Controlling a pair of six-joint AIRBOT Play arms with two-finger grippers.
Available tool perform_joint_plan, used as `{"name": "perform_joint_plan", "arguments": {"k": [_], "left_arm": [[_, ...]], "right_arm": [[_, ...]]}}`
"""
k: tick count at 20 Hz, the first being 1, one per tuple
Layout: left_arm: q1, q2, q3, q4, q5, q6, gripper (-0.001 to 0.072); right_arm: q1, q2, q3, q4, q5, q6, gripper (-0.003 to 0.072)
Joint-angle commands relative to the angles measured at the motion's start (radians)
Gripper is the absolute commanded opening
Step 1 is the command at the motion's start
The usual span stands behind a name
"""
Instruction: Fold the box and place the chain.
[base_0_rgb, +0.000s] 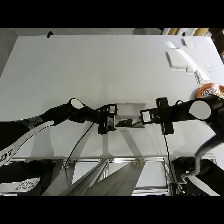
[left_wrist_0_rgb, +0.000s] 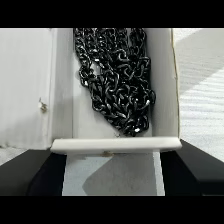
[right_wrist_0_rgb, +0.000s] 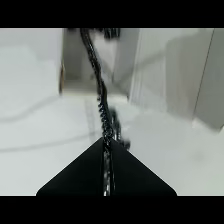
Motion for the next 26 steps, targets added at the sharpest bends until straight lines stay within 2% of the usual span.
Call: {"name": "perform_joint_plan", "arguments": {"k": [1,5,10,11,13,15,18,21,23,26], "left_arm": [[0.0,0.0,0.001,0.0,0.0,0.0,0.029],[0.0,0.0,0.001,0.0,0.0,0.0,0.029],[0.0,0.0,0.001,0.0,0.0,0.0,0.029],[0.0,0.0,0.001,0.0,0.0,0.0,0.029],[0.0,0.0,0.001,0.0,0.0,0.0,0.029],[0.0,0.0,0.001,0.0,0.0,0.0,0.029],[0.0,0.0,0.001,0.0,0.0,0.0,0.029],[0.0,0.0,0.001,0.0,0.0,0.0,0.029],[0.0,0.0,0.001,0.0,0.0,0.0,0.029],[0.0,0.0,0.001,0.0,0.0,0.0,0.029]], "right_arm": [[0.109,0.021,0.019,0.191,-0.089,0.013,0.0021],[0.208,-0.047,0.019,0.347,-0.304,0.013,0.002],[0.246,-0.206,0.019,0.345,-0.327,0.013,0.0021],[0.246,-0.225,0.019,0.326,-0.327,0.013,0.0058],[0.242,-0.219,0.019,0.273,-0.323,0.014,0.0244],[0.209,-0.179,0.019,0.243,-0.277,0.014,0.026],[0.091,-0.089,0.019,0.196,-0.128,0.013,0.0258],[-0.051,-0.038,0.018,0.126,-0.006,0.013,0.018],[-0.14,-0.041,0.009,0.113,0.016,0.013,0.018],[-0.23,-0.042,-0.051,0.111,-0.028,-0.031,0.018]]}}
